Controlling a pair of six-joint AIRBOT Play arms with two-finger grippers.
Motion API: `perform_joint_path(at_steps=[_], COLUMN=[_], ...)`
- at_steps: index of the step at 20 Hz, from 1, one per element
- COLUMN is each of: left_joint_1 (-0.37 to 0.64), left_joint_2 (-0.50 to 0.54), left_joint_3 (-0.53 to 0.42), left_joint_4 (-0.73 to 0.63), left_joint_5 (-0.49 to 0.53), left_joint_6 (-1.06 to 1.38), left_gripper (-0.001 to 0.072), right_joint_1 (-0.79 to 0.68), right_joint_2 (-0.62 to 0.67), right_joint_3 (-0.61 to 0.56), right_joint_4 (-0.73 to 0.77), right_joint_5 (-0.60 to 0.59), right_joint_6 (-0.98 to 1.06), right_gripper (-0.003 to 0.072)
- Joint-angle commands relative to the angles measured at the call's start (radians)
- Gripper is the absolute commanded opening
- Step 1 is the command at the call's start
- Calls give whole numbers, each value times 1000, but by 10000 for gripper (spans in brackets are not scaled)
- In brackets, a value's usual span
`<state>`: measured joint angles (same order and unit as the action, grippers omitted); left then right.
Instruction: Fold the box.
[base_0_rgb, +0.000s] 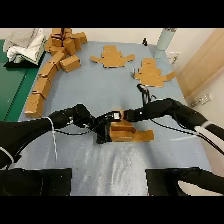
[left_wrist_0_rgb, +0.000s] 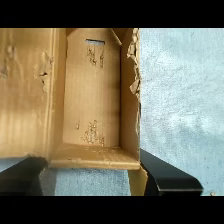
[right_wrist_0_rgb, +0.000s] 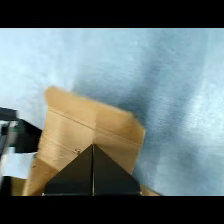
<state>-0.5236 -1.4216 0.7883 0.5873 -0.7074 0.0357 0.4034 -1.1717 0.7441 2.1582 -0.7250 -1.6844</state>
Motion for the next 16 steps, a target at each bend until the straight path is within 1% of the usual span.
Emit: perform_joint_path(at_steps=[1,4,8,10,12,14,16], left_joint_1=[0,0,0,0,0,0,0], left_joint_2=[0,0,0,0,0,0,0], left_joint_3=[1,1,1,1,1,1,1], left_joint_4=[0,0,0,0,0,0,0], left_joint_5=[0,0,0,0,0,0,0], left_joint_6=[0,0,0,0,0,0,0], left_gripper=[445,445,445,445,445,445,445], right_joint_1=[5,6,6,6,6,6,6], right_joint_2=[-138,-150,-82,3,120,238,350], right_joint_3=[20,22,35,48,51,49,19], right_joint_4=[-30,-29,-33,-44,-89,-168,-200], right_joint_5=[-37,-43,-44,-51,-77,-163,-276], right_joint_6=[-45,-50,-56,-55,-51,-21,-16], right_gripper=[5,5,4,4,3,3,3])
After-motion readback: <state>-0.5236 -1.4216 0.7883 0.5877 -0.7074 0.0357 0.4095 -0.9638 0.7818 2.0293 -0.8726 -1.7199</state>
